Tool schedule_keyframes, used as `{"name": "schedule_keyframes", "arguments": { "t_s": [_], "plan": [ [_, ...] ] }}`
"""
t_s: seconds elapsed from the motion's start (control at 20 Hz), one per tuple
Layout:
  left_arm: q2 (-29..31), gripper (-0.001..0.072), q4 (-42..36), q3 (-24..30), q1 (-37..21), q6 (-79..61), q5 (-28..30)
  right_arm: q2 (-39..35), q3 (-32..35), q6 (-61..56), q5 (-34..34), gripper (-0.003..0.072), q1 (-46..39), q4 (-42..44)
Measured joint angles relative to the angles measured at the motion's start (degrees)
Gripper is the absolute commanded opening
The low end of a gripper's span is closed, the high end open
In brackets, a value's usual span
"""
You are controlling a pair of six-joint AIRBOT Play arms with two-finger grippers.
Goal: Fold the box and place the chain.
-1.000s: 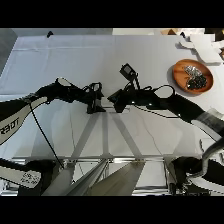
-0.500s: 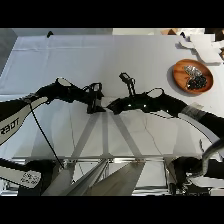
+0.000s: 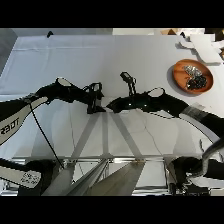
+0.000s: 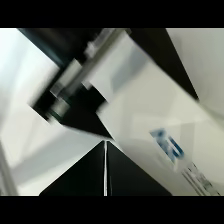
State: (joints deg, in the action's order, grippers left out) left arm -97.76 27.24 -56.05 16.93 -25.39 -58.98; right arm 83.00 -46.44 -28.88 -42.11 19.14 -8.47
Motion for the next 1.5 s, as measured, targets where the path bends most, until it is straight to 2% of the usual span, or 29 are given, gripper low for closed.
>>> {"name": "schedule_keyframes", "arguments": {
  "t_s": [0.25, 0.55, 0.8, 1.0, 1.15, 1.3, 1.5],
  "plan": [
    [0.00, 0.0493, 0.00, -0.02, 0.00, -0.04, 0.02, -0.96, -0.02, -3.39, 2.86, 0.0004, 0.48, 1.01],
    [0.00, 0.0493, 0.09, 0.00, 0.00, -0.26, 0.04, 0.44, -0.07, -13.11, 5.33, 0.0004, 2.25, -10.25],
    [0.00, 0.0493, 0.13, 0.00, 0.00, -0.20, 0.07, 0.70, -0.09, -16.39, 5.84, 0.0005, 2.69, -14.88],
    [0.00, 0.0493, -0.09, 0.00, 0.00, 0.11, 0.07, -2.60, 0.09, -17.18, 8.15, 0.0006, 2.75, -17.46],
    [0.00, 0.0493, -0.07, 0.00, -0.02, 0.09, 0.04, -8.13, -0.15, -17.25, 12.11, 0.0007, 2.69, -19.04],
    [0.00, 0.0493, -0.04, 0.00, -0.02, 0.00, 0.04, -15.63, -0.33, -18.49, 13.25, 0.0006, 2.73, -27.65],
    [0.00, 0.0493, 0.00, 0.00, -0.02, -0.07, 0.04, -24.44, -0.42, -31.30, 12.02, 0.0006, 0.28, -48.81]
  ]
}}
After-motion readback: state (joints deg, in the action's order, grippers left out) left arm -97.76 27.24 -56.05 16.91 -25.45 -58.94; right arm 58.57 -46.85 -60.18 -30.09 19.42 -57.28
